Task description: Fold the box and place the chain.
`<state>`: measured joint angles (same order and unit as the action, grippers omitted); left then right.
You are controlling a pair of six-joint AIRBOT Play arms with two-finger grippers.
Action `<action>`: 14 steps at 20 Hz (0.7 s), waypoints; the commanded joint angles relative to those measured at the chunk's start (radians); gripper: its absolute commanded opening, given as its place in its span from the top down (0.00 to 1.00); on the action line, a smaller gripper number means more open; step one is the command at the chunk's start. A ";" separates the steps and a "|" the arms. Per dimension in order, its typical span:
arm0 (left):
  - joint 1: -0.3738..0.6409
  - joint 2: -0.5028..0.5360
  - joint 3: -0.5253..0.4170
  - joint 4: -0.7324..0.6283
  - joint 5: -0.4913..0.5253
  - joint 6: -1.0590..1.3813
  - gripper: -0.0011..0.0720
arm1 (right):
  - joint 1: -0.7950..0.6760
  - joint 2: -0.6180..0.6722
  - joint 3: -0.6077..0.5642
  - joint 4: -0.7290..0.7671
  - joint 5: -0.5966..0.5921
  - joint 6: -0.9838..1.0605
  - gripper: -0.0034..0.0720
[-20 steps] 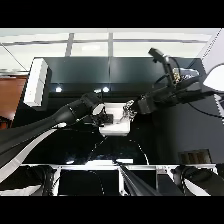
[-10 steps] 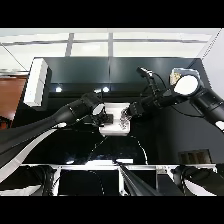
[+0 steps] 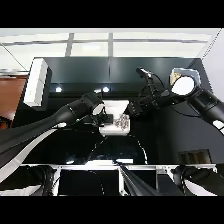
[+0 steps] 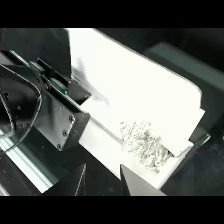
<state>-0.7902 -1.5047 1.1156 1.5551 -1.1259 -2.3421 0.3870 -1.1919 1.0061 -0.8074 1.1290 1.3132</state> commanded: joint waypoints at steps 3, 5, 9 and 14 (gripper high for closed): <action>0.001 -0.001 0.000 0.000 0.023 0.000 0.95 | -0.146 0.057 0.011 -0.234 0.180 0.028 0.60; 0.001 -0.001 0.000 0.000 0.031 0.000 0.95 | -0.232 0.113 -0.016 -0.399 0.225 0.088 0.60; 0.001 -0.001 0.000 0.000 0.036 0.001 0.95 | -0.321 0.203 -0.186 -0.505 0.147 0.127 0.60; -0.004 0.004 0.001 0.003 0.039 0.006 0.95 | -0.322 0.217 -0.333 -0.376 0.053 0.101 0.60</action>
